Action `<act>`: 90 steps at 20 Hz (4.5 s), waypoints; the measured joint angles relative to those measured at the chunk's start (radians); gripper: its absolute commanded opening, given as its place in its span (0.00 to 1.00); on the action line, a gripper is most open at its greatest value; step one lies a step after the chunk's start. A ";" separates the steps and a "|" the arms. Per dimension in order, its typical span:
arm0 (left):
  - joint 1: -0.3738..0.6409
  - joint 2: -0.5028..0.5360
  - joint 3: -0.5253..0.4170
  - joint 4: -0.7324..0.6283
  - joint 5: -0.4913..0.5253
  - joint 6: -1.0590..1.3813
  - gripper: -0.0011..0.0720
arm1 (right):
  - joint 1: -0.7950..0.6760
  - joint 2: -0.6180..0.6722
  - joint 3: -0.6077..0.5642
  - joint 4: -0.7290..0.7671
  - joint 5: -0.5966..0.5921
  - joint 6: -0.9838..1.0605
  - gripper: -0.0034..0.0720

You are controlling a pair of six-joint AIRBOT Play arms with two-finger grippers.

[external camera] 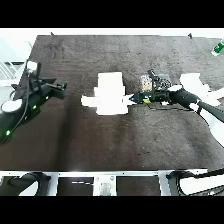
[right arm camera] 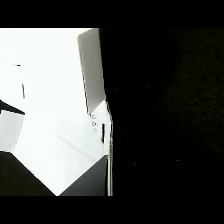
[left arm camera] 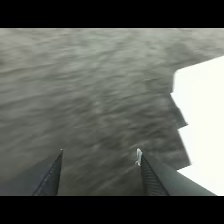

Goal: Fold the box and place the chain.

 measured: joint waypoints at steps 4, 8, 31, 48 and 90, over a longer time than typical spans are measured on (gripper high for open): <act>0.000 -0.193 0.190 0.018 -0.139 -0.013 0.75 | 0.007 0.004 -0.027 0.056 -0.031 -0.039 0.05; 0.000 -0.382 0.405 0.161 -0.300 -0.169 0.75 | 0.009 0.005 -0.035 0.077 -0.044 -0.069 0.06; -0.034 -1.139 1.298 0.517 -1.093 -0.779 0.85 | 0.014 0.005 -0.037 0.082 -0.018 -0.121 0.06; -0.042 -1.185 1.302 0.471 -1.125 -0.765 0.57 | 0.013 0.005 -0.037 0.082 -0.012 -0.121 0.06; -0.042 -1.010 0.909 0.271 -1.024 0.264 0.03 | -0.242 0.024 -0.037 0.249 0.106 -0.218 0.37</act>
